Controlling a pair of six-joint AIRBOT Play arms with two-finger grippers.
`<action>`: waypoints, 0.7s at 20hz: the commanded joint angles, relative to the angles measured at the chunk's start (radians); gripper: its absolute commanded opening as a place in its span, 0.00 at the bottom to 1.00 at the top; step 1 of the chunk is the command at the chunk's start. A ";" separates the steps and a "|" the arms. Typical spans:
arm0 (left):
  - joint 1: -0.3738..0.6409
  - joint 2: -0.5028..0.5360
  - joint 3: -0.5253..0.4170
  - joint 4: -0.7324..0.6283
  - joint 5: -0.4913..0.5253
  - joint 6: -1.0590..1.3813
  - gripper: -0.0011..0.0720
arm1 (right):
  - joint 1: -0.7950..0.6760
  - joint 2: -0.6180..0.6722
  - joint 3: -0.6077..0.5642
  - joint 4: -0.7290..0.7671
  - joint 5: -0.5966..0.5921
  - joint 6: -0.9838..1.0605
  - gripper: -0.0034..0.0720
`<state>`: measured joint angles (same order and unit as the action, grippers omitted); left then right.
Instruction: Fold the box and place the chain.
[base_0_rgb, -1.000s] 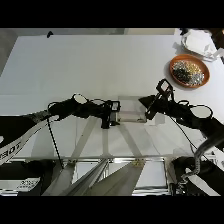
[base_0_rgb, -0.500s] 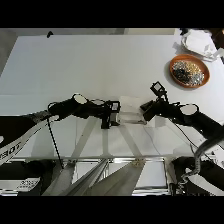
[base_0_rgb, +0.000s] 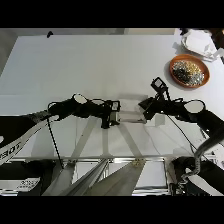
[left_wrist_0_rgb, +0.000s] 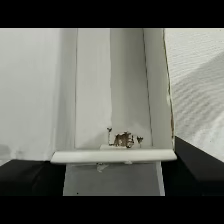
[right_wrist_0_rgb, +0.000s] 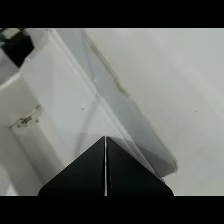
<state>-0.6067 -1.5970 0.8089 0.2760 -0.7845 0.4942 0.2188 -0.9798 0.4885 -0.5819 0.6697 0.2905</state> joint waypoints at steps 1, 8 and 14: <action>0.000 0.000 0.001 0.001 -0.005 0.000 0.11 | -0.001 0.103 0.015 -0.278 0.164 0.177 0.07; 0.000 0.000 0.001 0.001 -0.005 0.000 0.11 | -0.001 0.229 0.014 -0.667 0.428 0.222 0.33; 0.000 0.000 0.001 0.001 -0.005 0.000 0.11 | -0.001 0.151 -0.028 -0.622 0.240 -0.201 0.52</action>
<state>-0.6067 -1.5970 0.8089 0.2771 -0.7898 0.4938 0.2184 -0.7872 0.4820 -1.2114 0.9844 0.2817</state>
